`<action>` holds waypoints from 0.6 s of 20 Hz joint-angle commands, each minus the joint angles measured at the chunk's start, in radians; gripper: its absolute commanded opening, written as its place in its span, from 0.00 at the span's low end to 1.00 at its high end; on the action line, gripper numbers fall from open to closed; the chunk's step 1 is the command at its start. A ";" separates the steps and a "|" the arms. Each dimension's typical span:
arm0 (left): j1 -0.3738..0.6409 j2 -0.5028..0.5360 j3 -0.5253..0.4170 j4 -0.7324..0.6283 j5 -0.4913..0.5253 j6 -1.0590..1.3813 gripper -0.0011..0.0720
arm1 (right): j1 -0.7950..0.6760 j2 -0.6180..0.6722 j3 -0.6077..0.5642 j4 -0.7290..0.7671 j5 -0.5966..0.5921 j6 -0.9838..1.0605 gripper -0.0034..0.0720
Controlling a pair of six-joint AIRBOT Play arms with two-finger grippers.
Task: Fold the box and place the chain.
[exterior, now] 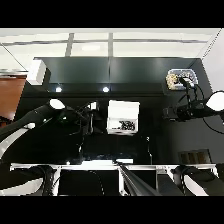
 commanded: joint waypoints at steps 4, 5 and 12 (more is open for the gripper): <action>-0.028 -0.058 0.064 0.019 -0.021 -0.014 1.00 | -0.001 0.001 0.000 -0.002 -0.040 -0.001 0.47; -0.039 -0.058 0.065 0.018 -0.016 -0.014 1.00 | -0.001 0.000 0.000 -0.001 -0.046 -0.001 0.47; -0.078 -0.111 0.134 0.018 -0.026 -0.050 0.99 | -0.001 0.001 0.000 -0.007 -0.053 -0.005 0.47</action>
